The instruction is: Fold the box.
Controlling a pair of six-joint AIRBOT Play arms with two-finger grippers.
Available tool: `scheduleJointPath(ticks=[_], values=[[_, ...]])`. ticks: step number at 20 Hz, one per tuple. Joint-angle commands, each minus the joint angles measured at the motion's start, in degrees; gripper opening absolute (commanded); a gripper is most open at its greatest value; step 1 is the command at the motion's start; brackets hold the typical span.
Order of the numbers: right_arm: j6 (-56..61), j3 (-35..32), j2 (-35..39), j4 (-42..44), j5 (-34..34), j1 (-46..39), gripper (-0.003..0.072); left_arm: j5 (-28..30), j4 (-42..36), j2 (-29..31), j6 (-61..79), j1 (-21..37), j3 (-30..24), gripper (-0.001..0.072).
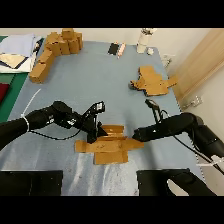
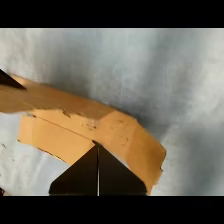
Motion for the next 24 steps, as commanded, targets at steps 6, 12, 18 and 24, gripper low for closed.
scheduleJointPath(ticks=[6, 12, 18, 24], values=[[0.8, -10.6, 0.0, -10.9, 11.6, 2.5, 0.0002, 0.0, 0.0, 0.0, 0.0, 0.0, 0.0, 0.0014], [-5.4, -10.5, 1.2, -5.0, 10.5, 2.5, 0.0002, 0.0, 0.0, 0.0, 0.0, 0.0, 0.0, 0.0014], [-12.3, -10.6, 22.2, 2.3, 0.4, 9.6, 0.0, 0.0, 0.0, 0.0, 0.0, 0.0, 0.0, 0.0014], [-18.6, -10.6, 26.6, -5.1, 2.5, 29.0, 0.0001, 0.0, 0.0, 0.0, 0.0, 0.0, 0.0, 0.0014]])
